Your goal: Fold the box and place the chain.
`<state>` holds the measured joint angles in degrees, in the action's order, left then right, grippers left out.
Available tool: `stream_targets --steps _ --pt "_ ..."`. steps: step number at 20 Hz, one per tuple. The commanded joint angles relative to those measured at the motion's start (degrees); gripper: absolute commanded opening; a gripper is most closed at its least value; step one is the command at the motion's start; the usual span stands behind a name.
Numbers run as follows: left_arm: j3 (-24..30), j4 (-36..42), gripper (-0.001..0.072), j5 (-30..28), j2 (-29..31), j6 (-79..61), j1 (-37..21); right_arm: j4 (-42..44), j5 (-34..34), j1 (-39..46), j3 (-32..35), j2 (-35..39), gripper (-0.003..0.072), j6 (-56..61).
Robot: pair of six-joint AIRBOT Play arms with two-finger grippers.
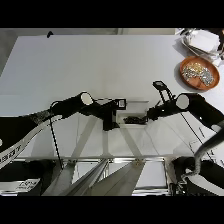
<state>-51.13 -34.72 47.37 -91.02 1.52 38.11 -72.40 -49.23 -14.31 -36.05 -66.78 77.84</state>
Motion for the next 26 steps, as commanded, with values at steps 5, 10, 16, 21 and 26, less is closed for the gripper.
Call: stream_targets --steps 5,10,16,21,26 --pt "-0.1 0.0 0.0314 0.0 0.0 0.0 0.0 1.2 2.1 0.0 0.0 -1.7 0.0255 -0.8" --pt "-0.1 0.0 0.0314 0.0 0.0 0.0 0.0 0.9 1.0 0.0 0.0 -2.9 0.0145 -0.8" --pt "-0.1 0.0 0.0314 0.0 0.0 0.0 0.0 0.8 0.5 -3.3 0.0 -4.8 0.0010 -0.8" --pt "-0.1 0.0 0.0314 0.0 0.0 0.0 0.0 -1.0 -2.7 -3.2 0.0 -0.2 0.0010 -0.1" --pt "-0.1 0.0 0.0314 0.0 0.0 0.0 0.0 -2.8 -7.0 -3.2 0.0 11.7 0.0010 1.9"
